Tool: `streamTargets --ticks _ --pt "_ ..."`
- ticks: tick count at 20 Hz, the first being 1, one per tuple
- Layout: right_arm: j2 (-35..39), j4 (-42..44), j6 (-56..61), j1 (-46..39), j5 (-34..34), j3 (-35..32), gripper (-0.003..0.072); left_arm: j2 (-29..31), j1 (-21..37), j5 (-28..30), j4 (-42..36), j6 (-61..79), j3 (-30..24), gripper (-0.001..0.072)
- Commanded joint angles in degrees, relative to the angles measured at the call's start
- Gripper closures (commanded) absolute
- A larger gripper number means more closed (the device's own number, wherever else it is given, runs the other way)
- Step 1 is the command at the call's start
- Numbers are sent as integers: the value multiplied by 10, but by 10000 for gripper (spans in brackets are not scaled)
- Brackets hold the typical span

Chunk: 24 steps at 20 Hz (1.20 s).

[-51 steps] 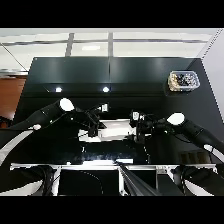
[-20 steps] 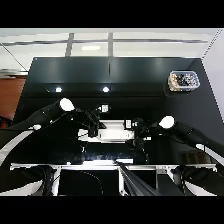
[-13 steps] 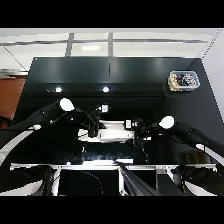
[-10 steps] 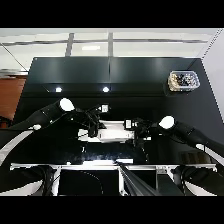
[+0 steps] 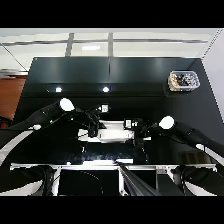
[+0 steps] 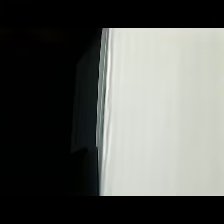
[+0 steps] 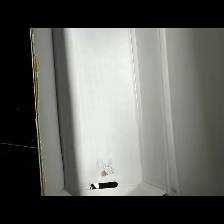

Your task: Fold the box and place the chain.

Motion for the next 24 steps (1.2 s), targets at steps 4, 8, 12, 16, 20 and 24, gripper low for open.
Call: streamTargets --ticks 4,8,12,16,20,24 --pt "0 -4 4 0 3 0 152 0 0 0 0 0 0 682" --pt "-1 -4 4 0 2 0 155 0 0 0 0 -2 1 404" --pt "-2 -4 4 0 3 0 154 27 3 0 1 -8 0 69" --pt "-2 -4 4 0 2 0 154 110 30 -27 114 -167 0 66" --pt "-2 -4 4 0 2 0 154 200 70 -159 203 -359 0 253" --pt "-2 -4 4 0 2 0 155 223 61 -282 102 -440 -17 686"
